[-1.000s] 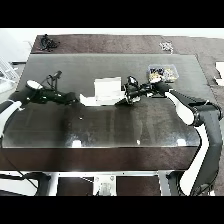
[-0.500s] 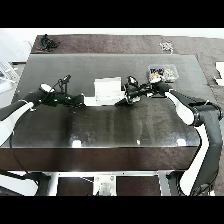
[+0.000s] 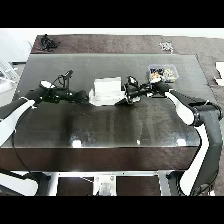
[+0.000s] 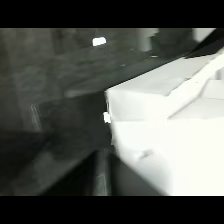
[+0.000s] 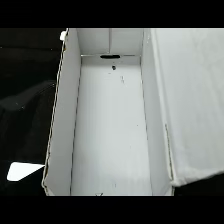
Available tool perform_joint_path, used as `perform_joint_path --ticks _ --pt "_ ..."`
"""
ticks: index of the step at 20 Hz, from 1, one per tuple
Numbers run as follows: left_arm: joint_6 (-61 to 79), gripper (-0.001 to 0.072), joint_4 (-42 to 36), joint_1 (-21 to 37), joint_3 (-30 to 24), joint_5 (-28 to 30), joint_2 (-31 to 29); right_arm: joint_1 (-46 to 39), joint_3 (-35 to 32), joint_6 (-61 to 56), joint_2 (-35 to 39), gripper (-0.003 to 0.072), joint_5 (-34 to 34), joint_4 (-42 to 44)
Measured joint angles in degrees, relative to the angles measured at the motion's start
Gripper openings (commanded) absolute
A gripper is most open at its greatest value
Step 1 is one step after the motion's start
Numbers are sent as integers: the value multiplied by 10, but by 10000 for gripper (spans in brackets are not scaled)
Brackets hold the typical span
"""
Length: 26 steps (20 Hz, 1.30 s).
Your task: Fold the box and place the chain.
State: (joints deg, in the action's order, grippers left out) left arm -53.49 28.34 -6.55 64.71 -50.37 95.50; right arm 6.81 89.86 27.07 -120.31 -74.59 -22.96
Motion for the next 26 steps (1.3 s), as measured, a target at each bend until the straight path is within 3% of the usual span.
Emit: perform_joint_path --ticks 5,6,7,26 --pt "5 205 -8 0 11 -16 0 0 0 0 0 590 0 0" --pt "6 301 -13 0 12 -18 0 0 0 0 0 589 0 0" --pt "7 307 -17 0 13 -21 0 0 0 0 0 590 0 0" --pt "19 307 -80 -1 14 -47 0 0 0 0 0 590 0 0"
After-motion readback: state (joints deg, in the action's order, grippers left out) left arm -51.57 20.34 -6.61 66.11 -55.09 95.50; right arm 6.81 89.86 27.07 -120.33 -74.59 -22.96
